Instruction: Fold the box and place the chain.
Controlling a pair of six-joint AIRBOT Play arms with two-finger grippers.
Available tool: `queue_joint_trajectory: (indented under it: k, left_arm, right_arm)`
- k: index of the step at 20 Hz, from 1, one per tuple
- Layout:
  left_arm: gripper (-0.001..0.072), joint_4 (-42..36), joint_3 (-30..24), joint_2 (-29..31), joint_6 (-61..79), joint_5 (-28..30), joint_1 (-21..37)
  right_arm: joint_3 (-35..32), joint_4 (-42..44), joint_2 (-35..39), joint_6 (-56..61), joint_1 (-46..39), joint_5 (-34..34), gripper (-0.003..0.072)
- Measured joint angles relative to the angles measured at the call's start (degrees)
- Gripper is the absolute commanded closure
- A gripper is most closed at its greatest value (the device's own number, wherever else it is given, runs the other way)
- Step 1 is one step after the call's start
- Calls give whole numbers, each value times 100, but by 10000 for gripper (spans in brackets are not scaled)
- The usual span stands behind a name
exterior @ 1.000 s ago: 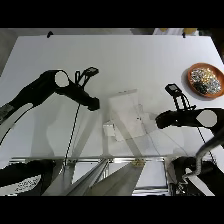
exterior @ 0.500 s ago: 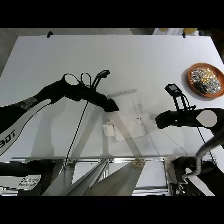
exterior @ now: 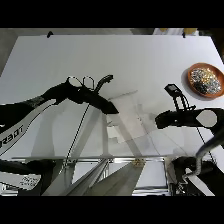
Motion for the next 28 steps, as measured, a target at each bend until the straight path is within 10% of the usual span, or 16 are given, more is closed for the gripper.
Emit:
queue_joint_trajectory:
  k: [2,11,28]
  left_arm:
    - [707,20,0,116,581,-26,-15]
    - [711,1080,-61,748,2350,525,-616]
    - [708,363,-291,306,3567,1950,-1019]
  right_arm:
    - [79,0,13,0,0,68,384]
    - [638,-31,514,0,0,267,388]
    - [697,-24,671,2,0,334,389]
